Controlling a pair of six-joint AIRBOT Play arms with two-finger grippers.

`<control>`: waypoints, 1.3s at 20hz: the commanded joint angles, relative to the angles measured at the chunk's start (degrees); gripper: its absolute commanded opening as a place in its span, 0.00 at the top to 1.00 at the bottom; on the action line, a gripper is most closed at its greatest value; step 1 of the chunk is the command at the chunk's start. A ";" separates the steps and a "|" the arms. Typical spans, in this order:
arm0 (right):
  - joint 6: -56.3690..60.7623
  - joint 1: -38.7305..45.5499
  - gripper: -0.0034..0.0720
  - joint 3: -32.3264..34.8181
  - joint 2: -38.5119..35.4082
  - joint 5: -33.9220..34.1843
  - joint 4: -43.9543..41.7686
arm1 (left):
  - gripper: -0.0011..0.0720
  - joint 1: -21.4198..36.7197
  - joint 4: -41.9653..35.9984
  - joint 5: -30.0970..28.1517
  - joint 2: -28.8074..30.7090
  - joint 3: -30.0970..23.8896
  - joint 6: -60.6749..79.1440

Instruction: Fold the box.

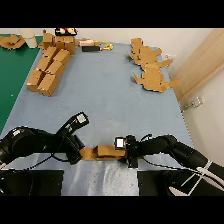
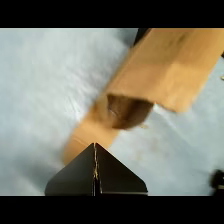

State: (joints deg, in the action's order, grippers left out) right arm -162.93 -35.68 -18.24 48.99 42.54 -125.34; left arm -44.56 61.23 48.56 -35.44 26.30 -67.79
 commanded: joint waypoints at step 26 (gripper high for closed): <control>0.00 0.00 0.24 0.00 -0.02 -0.02 0.00 | 0.97 -2.25 -18.73 -22.43 -24.70 1.31 -22.88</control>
State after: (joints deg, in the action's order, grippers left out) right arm -162.93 -35.68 -18.24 48.99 42.54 -125.36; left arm -48.25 42.63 21.91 -58.57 27.05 -91.88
